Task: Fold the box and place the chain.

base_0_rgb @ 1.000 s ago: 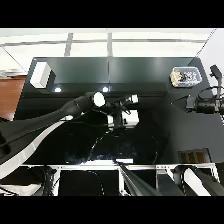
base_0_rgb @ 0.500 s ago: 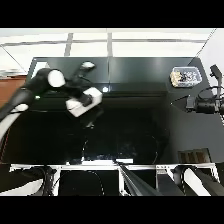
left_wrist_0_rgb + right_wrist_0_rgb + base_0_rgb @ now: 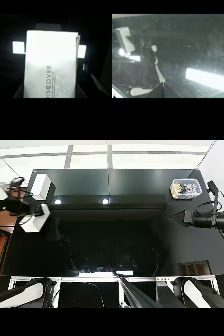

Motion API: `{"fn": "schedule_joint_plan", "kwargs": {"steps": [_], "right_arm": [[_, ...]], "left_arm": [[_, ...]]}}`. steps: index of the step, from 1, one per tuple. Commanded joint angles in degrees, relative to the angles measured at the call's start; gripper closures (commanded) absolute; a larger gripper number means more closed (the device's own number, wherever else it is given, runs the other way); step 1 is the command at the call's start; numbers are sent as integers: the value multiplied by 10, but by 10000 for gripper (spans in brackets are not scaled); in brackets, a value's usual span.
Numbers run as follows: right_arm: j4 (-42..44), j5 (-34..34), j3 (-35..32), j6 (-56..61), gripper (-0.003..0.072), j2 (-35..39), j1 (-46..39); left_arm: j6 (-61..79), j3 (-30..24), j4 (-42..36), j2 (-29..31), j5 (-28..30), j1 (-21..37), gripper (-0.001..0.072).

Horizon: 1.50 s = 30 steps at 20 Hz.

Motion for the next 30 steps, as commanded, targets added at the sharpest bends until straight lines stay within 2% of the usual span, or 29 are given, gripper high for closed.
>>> {"fn": "schedule_joint_plan", "kwargs": {"steps": [1,6,9,10,11,12,15,18,19,21,22,24,27,30], "right_arm": [[3,-11,-3,11,671,0,0],[3,-24,-3,44,671,0,9],[3,-55,-3,48,671,0,38],[3,-69,-3,52,671,0,49],[3,-81,-3,57,671,0,60],[3,-91,-3,62,671,0,72],[3,-113,-3,65,671,0,103],[3,-162,-3,64,671,0,140],[2,-190,-3,64,671,0,156],[-1,-260,-3,64,671,-1,187],[-7,-297,-3,61,671,-2,203],[-67,-364,-3,59,671,-3,234],[-207,-412,-3,60,671,-13,263],[-231,-405,-3,60,670,-15,263]], "left_arm": [[10,-3,1,-7,110,52,433],[74,-3,1,-61,234,37,433],[73,9,-17,-97,285,28,433],[73,18,-28,-111,295,25,400],[71,30,-28,-122,301,23,241],[70,45,-27,-127,309,23,-11],[67,111,-32,-114,300,21,-7],[66,192,-90,-85,239,7,-2],[57,208,-128,-74,209,2,83],[54,213,-201,-51,130,-15,678],[62,202,-231,-38,101,-31,685],[95,138,-254,6,103,-83,685],[163,-15,-251,83,195,-165,685],[157,-107,-254,147,223,-190,685]]}}
